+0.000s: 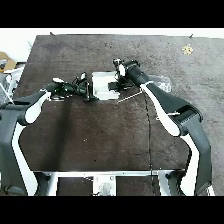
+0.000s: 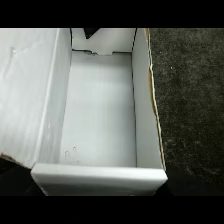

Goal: Fold the box and place the chain.

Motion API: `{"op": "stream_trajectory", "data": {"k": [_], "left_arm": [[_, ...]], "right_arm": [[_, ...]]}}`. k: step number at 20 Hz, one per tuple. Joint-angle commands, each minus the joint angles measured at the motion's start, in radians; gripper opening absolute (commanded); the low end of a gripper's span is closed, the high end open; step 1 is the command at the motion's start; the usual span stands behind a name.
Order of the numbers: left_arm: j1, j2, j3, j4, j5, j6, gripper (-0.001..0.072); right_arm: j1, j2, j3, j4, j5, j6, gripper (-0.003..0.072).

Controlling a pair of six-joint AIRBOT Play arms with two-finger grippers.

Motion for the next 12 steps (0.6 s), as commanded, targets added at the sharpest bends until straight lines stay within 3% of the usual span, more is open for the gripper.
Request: {"op": "stream_trajectory", "data": {"k": [1, 10, 11, 12], "left_arm": [[0.000, 0.000, 0.000, 0.000, 0.000, 0.000, 0.0285], [0.000, 0.000, 0.000, 0.000, 0.000, 0.000, 0.0286], [0.000, 0.000, 0.000, 0.000, 0.000, 0.000, 0.0286], [0.000, 0.000, 0.000, 0.000, 0.000, 0.000, 0.0285]], "right_arm": [[0.016, 0.000, 0.001, -0.025, -0.005, 0.095, 0.0205], [0.018, -0.037, 0.002, -0.054, -0.008, 0.215, 0.0205], [0.018, -0.037, 0.002, -0.054, -0.013, 0.217, 0.0197], [0.018, -0.037, 0.003, -0.057, -0.017, 0.226, 0.0141]]}}
